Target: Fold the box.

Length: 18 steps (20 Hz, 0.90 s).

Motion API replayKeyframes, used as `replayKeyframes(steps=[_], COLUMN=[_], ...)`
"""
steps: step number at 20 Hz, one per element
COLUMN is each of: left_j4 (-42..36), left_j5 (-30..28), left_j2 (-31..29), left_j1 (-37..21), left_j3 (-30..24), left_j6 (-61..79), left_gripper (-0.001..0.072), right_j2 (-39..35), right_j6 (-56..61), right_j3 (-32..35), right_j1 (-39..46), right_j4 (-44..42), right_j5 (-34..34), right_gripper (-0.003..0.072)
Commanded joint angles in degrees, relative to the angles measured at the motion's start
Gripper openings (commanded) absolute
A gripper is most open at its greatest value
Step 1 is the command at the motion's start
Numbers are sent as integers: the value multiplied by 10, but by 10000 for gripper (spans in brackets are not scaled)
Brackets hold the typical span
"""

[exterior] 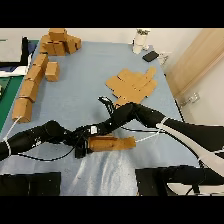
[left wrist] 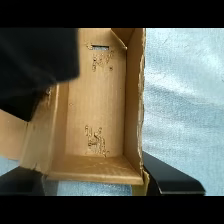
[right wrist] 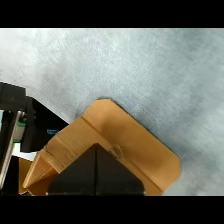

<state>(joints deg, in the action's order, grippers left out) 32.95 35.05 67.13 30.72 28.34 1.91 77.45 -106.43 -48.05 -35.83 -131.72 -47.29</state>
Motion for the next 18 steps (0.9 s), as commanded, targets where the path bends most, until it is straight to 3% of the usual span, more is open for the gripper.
replayKeyframes(steps=[1, 5, 8, 10, 13, 14, 15, 16, 18], left_j4=[0, 0, 0, 0, 0, 0, 0, 0, 0], left_j5=[0, 0, 0, 0, 0, 0, 0, 0, 0], left_j2=[0, 0, 0, 0, 0, 0, 0, 0, 0], left_j1=[0, 0, 0, 0, 0, 0, 0, 0, 0], left_j3=[0, 0, 0, 0, 0, 0, 0, 0, 0], left_j6=[0, 0, 0, 0, 0, 0, 0, 0, 0], left_gripper=[389, 389, 389, 389, 389, 389, 389, 389, 389], right_j2=[-2, -101, -215, -283, -369, -386, -390, -387, -363], right_j6=[-22, 16, 66, 63, -42, -85, -127, -173, -219], right_j3=[-3, -10, -6, 25, 133, 175, 208, 235, 253], right_j1=[-5, 9, 14, 10, -29, -42, -50, -50, -50], right_j4=[19, 147, 274, 280, 240, 239, 255, 269, 285], right_j5=[-3, -31, -93, -128, -176, -165, -140, -111, -44], right_gripper=[3, 3, 3, 3, 6, 146, 488, 570, 570])
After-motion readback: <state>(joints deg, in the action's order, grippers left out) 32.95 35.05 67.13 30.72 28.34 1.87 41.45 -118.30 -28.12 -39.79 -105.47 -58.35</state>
